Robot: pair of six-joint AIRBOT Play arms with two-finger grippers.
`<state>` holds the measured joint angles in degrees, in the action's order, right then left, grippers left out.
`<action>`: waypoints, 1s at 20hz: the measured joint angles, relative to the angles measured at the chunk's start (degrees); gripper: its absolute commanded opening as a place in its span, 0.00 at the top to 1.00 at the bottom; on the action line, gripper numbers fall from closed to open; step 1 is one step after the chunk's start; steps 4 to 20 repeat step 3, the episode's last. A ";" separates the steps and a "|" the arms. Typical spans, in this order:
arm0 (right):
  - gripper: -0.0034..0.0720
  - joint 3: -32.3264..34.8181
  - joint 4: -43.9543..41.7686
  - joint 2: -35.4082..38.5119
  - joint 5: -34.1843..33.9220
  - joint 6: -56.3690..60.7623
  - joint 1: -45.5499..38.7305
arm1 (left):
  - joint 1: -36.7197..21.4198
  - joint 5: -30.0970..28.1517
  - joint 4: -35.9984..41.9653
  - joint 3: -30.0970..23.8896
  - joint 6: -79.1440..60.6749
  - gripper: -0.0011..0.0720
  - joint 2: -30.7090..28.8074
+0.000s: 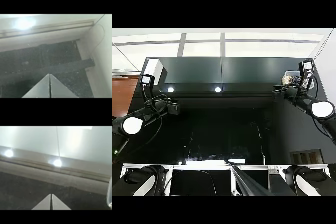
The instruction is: Fold the box and place the chain.
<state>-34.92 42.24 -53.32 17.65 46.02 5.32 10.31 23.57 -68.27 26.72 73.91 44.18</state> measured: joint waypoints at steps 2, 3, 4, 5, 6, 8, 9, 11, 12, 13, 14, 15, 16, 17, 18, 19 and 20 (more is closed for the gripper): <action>0.93 0.00 0.00 0.00 0.00 0.00 0.00 | 0.00 0.00 0.00 0.02 0.00 0.94 0.00; 0.93 0.00 0.00 0.00 0.00 0.00 0.00 | 0.00 0.00 0.00 0.00 0.00 0.94 0.00; 0.93 0.00 0.00 0.00 0.00 0.00 0.00 | 0.00 0.00 0.00 0.00 0.00 0.94 0.00; 0.93 0.00 0.00 0.00 0.00 0.00 0.00 | 0.00 0.00 0.00 0.00 0.00 0.94 0.00; 0.93 0.00 0.00 0.00 0.00 0.00 0.00 | 0.00 0.00 0.00 0.00 0.00 0.94 0.00; 0.93 0.00 0.00 0.00 0.00 0.00 0.00 | 0.00 0.00 0.00 0.00 0.00 0.94 0.00; 0.93 0.00 0.00 0.00 0.00 0.00 0.00 | 0.00 0.00 0.00 0.00 0.00 0.94 0.00; 0.93 0.00 0.00 0.00 0.00 0.00 0.00 | 0.00 0.00 0.00 0.00 0.00 0.94 0.00; 0.93 0.00 0.00 0.00 0.00 0.00 0.00 | 0.00 0.00 0.00 0.00 0.00 0.94 0.00; 0.93 0.00 0.00 0.00 0.00 0.00 0.00 | 0.00 0.00 0.00 0.00 0.00 0.94 0.00; 0.93 0.00 0.00 0.00 0.00 0.00 0.00 | 0.00 0.00 0.00 0.00 0.00 0.94 0.00; 0.93 0.00 0.00 0.00 0.00 0.00 0.00 | 0.00 0.00 0.00 0.00 0.00 0.94 0.00; 0.93 0.00 0.00 0.00 0.00 0.00 0.00 | 0.00 0.00 0.00 0.00 0.00 0.94 0.00; 0.93 0.00 0.00 0.00 0.00 0.00 0.00 | 0.00 0.00 0.00 0.00 0.00 0.94 0.00; 0.93 0.00 0.00 0.00 0.00 0.00 0.00 | 0.00 0.00 0.00 0.00 0.00 0.94 0.00; 0.93 0.00 0.00 0.00 0.00 0.00 0.00 | 0.00 0.00 0.00 0.00 0.00 0.94 0.00; 0.93 0.00 0.00 0.00 0.00 0.00 0.00 | 0.00 0.00 0.00 0.00 0.00 0.94 0.00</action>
